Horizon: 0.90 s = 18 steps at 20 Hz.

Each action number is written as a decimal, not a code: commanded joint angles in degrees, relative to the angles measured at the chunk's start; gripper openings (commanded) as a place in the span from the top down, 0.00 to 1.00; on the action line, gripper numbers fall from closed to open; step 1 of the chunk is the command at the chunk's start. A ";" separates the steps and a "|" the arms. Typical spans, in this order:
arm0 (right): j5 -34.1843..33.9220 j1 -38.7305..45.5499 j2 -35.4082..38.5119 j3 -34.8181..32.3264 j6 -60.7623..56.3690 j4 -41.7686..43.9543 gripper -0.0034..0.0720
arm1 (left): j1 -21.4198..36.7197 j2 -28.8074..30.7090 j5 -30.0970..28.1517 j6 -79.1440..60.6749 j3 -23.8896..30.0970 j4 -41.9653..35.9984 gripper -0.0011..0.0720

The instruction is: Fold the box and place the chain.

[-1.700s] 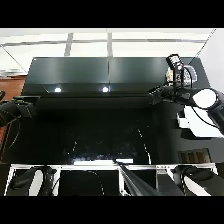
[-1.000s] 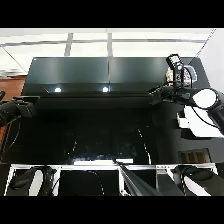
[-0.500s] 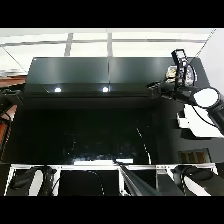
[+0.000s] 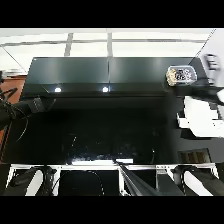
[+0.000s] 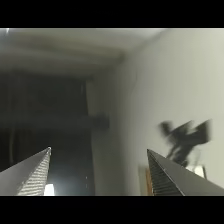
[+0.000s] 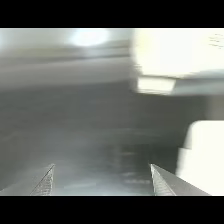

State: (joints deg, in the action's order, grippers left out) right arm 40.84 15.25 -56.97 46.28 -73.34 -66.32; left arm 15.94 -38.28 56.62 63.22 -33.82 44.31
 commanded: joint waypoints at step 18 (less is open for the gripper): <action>27.02 45.57 -39.71 30.77 21.46 -1.18 0.34 | -10.71 -5.25 -6.51 27.50 0.00 27.08 0.02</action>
